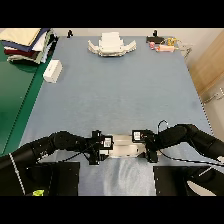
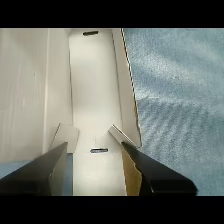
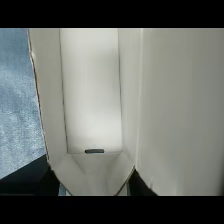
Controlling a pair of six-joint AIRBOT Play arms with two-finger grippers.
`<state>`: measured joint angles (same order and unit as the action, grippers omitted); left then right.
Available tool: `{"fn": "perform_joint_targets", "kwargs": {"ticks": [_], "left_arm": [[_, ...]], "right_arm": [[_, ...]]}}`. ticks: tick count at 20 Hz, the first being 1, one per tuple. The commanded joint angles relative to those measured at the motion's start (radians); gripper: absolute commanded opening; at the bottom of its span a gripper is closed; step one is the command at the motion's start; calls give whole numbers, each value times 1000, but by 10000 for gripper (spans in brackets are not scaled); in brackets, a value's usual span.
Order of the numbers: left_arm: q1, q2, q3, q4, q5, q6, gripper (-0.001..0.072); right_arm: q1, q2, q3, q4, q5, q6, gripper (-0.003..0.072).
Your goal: Fold the box.
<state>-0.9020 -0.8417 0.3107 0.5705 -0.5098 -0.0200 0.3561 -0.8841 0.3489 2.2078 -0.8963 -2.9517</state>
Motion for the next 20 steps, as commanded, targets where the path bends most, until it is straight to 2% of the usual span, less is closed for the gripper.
{"fn": "perform_joint_targets", "kwargs": {"ticks": [1, 3, 4, 5, 6, 7, 9, 11, 16, 18, 20], "left_arm": [[-2, -1, 0, -10, -6, 0, 550], [-2, -1, 0, -10, -6, 0, 550], [-2, 0, 0, -10, -6, -10, 505], [0, 2, 0, -2, -6, -43, 319], [0, 8, 0, 32, -7, -81, 87], [0, 24, 0, 90, -17, -137, 16], [0, 79, 0, 235, -29, -356, 16], [0, 168, 10, 388, -88, -624, 16], [0, 433, 98, 716, -327, -1362, 15], [0, 523, 123, 943, -420, -1814, 15], [13, 568, 123, 1115, -582, -2244, 16]], "right_arm": [[0, 0, 1, 2, 2, 3, 481], [0, 0, 1, 2, 2, 2, 481], [0, 0, 1, 2, 2, 3, 481], [0, 0, 1, 2, 2, 3, 482], [0, 0, 1, 2, 2, 3, 481], [0, 0, 1, 2, 2, 3, 481], [0, 0, 1, 2, 2, 3, 482], [0, 0, 1, 2, 2, 3, 482], [0, 0, 1, 2, 2, 3, 481], [0, 0, 1, 2, 2, 2, 482], [0, 0, 1, 2, 2, 3, 481]]}}
